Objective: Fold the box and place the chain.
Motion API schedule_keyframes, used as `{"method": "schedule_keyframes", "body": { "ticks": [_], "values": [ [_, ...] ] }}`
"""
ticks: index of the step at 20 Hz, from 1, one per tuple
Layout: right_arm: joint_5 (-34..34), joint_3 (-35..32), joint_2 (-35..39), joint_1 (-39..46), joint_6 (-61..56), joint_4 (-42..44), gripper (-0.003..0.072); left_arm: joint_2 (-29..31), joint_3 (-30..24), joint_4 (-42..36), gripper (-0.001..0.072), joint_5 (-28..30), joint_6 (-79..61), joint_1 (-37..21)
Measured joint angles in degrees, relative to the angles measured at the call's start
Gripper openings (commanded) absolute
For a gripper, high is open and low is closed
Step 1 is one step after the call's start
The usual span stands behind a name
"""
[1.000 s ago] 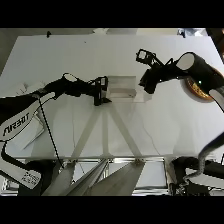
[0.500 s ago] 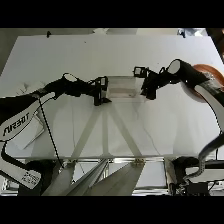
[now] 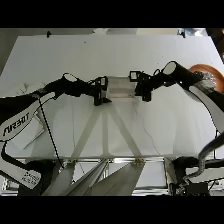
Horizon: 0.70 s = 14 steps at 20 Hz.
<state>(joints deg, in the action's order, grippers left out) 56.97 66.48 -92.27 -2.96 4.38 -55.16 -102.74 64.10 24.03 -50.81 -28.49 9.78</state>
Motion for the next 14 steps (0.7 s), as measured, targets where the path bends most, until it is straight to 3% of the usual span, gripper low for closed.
{"method": "schedule_keyframes", "body": {
  "ticks": [1,4,6,9,10,11,12,13,14],
  "values": [
    [0.24,0.0,-0.02,-0.5,0.22,0.13,0.0066,0.0,0.0,0.0,0.0325,0.0,0.0,0.0],
    [0.35,-0.02,-0.04,-1.57,0.59,0.55,0.0072,0.0,0.0,0.0,0.0325,-0.02,0.0,-0.02],
    [0.15,0.0,-0.04,-1.92,0.59,0.79,0.0352,0.0,0.0,0.0,0.0325,0.0,0.0,-0.02],
    [-0.02,0.0,-0.04,-2.14,0.59,0.92,0.0367,0.0,0.0,0.0,0.0325,-0.02,0.0,-0.02],
    [0.0,0.0,-0.04,-2.19,0.52,0.92,0.034,0.0,0.0,0.0,0.0325,-0.02,0.0,-0.02],
    [0.0,0.0,-0.04,-2.23,0.37,0.9,0.0238,0.0,0.0,0.0,0.0325,-0.02,0.0,-0.02],
    [0.13,0.0,-0.02,-2.25,-0.07,0.72,0.0084,0.0,0.0,0.0,0.0325,-0.02,0.0,-0.02],
    [0.15,0.0,0.07,-2.27,-0.9,0.42,0.0023,0.0,0.0,0.0,0.0325,0.0,0.0,-0.02],
    [0.37,0.0,0.35,-2.29,-1.95,-0.13,0.0023,0.0,0.0,0.0,0.0325,0.0,0.0,-0.02]
  ]
}}
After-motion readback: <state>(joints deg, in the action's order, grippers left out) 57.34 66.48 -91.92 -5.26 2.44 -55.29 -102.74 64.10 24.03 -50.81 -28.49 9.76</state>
